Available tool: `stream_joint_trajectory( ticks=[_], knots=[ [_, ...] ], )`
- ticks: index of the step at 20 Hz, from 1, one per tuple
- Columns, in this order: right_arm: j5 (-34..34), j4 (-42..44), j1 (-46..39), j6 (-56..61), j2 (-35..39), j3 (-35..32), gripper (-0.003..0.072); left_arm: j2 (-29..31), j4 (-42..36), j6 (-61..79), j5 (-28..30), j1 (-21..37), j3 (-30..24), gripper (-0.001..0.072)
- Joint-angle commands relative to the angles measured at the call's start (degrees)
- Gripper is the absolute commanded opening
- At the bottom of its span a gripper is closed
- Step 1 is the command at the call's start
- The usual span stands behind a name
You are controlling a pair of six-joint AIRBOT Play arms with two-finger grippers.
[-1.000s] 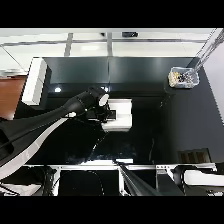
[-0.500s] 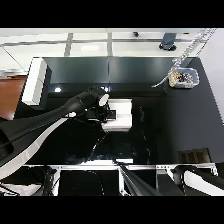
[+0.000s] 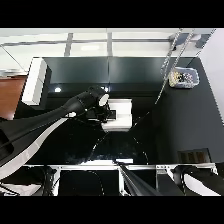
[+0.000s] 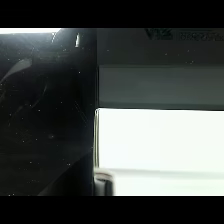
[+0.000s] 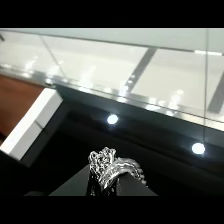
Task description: Fold the box and place the chain.
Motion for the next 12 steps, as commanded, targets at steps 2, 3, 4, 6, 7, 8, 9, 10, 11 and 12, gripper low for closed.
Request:
stream_joint_trajectory(
  ticks=[2,3,4,6,7,8,9,10,11,12],
  knots=[
    [0.7,-0.1,7.0,0.1,0.8,-0.1,0.0009,0.0,0.0,0.0,0.0,0.0,0.0,0.0027],
    [0.6,-0.1,8.5,0.1,0.8,-0.1,0.0009,0.0,0.0,0.0,0.0,0.0,0.0,0.0028],
    [0.6,-0.1,9.7,0.1,0.8,-0.1,0.0009,0.0,0.0,0.0,0.0,0.0,0.0,0.0027],
    [0.5,-0.2,11.5,0.1,0.8,-0.1,0.0009,0.0,0.0,0.0,0.0,0.0,0.0,0.0027],
    [0.5,-0.2,12.1,0.1,0.8,-0.1,0.0009,0.0,0.0,0.0,0.0,0.0,0.0,0.0027],
    [0.5,-0.2,12.5,0.1,0.8,-0.1,0.0009,0.0,0.0,0.0,0.0,0.0,0.0,0.0027],
    [0.5,-0.2,13.0,0.1,0.8,-0.1,0.0009,0.0,0.0,0.0,0.0,0.0,0.0,0.0028],
    [0.5,-0.3,13.6,0.1,0.8,-0.3,0.0009,0.0,0.0,0.0,0.0,0.0,0.0,0.0028],
    [0.5,-0.2,14.4,0.1,0.8,-1.1,0.0009,0.0,0.0,0.0,0.1,0.0,0.0,0.0027],
    [0.5,-0.2,15.4,0.1,0.8,-2.4,0.0009,0.0,0.0,0.0,0.0,0.0,0.0,0.0027]
  ],
)
